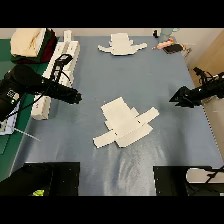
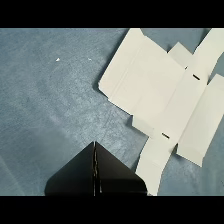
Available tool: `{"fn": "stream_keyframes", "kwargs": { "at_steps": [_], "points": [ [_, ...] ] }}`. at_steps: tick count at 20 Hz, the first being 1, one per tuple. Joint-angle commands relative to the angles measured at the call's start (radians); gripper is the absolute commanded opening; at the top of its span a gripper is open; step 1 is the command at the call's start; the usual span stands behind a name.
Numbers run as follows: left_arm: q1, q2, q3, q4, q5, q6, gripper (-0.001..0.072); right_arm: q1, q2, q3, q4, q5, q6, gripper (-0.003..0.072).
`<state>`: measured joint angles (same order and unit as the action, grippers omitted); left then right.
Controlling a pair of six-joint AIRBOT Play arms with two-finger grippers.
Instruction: Fold the box.
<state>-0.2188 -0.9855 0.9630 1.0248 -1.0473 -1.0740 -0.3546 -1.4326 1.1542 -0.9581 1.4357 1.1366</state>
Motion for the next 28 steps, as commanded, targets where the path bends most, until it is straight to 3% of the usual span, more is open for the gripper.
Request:
{"fn": "stream_keyframes", "kwargs": {
  "at_steps": [1, 8, 10, 12, 20, 25, 28],
  "points": [
    [0.0, 0.0, 0.0, 0.0, 0.0, 0.0, 0.0016, -0.005, -0.15, 0.147, 0.003, 0.147, -0.119, 0.0511],
    [0.0, 0.0, 0.0, 0.0, 0.0, 0.0, 0.0016, 0.111, -0.306, 0.201, 0.004, 0.13, -0.169, 0.0503],
    [0.0, 0.0, 0.0, 0.0, 0.0, 0.0, 0.0016, 0.16, -0.312, 0.201, 0.004, 0.127, -0.168, 0.0501],
    [0.0, 0.0, 0.0, 0.0, 0.0, 0.0, 0.0016, 0.204, -0.312, 0.2, 0.003, 0.127, -0.169, 0.0434],
    [0.0, 0.0, 0.0, 0.0, 0.0, 0.0, 0.0016, 0.245, -0.316, 0.196, -0.072, 0.145, -0.131, 0.0435],
    [0.0, 0.0, 0.0, 0.0, 0.0, 0.0, 0.0016, 0.247, -0.316, 0.105, 0.073, 0.157, -0.163, 0.0432],
    [0.0, 0.0, 0.0, 0.0, 0.0, 0.0, 0.0016, 0.251, -0.315, 0.088, 0.096, 0.159, -0.18, 0.0343]
  ]
}}
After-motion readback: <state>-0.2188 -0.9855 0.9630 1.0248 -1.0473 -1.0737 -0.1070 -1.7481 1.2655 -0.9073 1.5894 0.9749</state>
